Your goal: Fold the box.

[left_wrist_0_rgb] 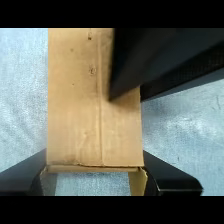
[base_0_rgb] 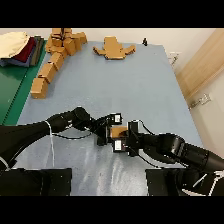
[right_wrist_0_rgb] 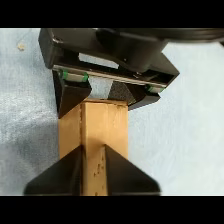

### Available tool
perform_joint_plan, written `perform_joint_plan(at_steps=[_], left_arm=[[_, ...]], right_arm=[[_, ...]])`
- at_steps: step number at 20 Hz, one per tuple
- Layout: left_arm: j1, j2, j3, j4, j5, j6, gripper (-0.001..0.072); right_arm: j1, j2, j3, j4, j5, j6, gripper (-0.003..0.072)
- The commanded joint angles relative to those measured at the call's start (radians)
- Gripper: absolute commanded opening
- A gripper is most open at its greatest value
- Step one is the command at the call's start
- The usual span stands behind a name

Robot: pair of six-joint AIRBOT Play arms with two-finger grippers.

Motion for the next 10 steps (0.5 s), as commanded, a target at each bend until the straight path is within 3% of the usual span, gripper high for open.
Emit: perform_joint_plan(at_steps=[1,5,6,7,10], left_arm=[[0.0,0.0,0.001,0.0,-0.002,0.001,0.0524],[0.0,0.0,0.001,0.0,-0.002,0.001,0.0523],[0.0,0.0,0.001,0.001,-0.002,0.001,0.0524],[0.0,0.0,0.001,0.0,-0.002,0.001,0.0524],[0.0,0.0,0.001,0.0,-0.002,0.001,0.0524]], right_arm=[[0.0,-0.001,0.0,-0.003,-0.001,0.001,0.0151],[0.0,-0.001,0.0,-0.003,-0.001,0.001,0.0171],[0.0,0.0,0.0,-0.003,0.0,0.001,0.0225],[0.0,0.003,0.0,-0.002,0.001,0.001,0.038],[0.0,0.047,0.0,0.013,-0.003,0.001,0.0394]])
